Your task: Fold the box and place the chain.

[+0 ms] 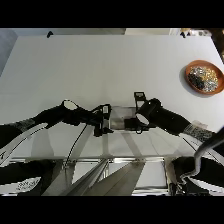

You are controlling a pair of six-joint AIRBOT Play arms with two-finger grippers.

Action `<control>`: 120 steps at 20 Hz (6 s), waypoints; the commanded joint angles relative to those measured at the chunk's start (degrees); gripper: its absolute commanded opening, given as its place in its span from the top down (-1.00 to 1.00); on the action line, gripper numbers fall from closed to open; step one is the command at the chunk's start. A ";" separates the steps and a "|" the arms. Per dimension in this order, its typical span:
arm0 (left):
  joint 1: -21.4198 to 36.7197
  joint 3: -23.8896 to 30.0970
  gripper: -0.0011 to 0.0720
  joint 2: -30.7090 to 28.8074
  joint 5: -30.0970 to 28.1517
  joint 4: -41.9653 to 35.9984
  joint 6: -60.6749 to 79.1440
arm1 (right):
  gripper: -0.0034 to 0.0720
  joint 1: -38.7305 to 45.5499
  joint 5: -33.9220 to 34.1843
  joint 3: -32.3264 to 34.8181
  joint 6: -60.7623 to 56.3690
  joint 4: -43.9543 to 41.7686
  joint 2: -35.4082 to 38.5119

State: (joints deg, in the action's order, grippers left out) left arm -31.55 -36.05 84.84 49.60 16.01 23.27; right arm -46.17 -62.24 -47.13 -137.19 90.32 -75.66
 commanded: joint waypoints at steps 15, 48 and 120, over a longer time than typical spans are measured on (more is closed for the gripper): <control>0.02 -0.02 0.78 -0.02 0.13 0.02 0.02 | 0.26 -0.66 0.46 0.37 0.83 1.11 -1.33; 0.02 -0.02 0.78 -0.02 0.13 -0.02 0.02 | 0.15 61.20 9.99 -31.36 51.01 2.51 -14.08; 0.02 -0.02 0.78 -0.02 0.17 0.00 0.04 | 0.87 28.96 -15.69 -22.51 54.93 -34.58 34.45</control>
State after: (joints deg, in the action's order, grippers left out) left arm -31.55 -36.05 84.84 49.78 15.99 23.29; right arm -12.21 -82.48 -73.03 -81.25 55.64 -41.25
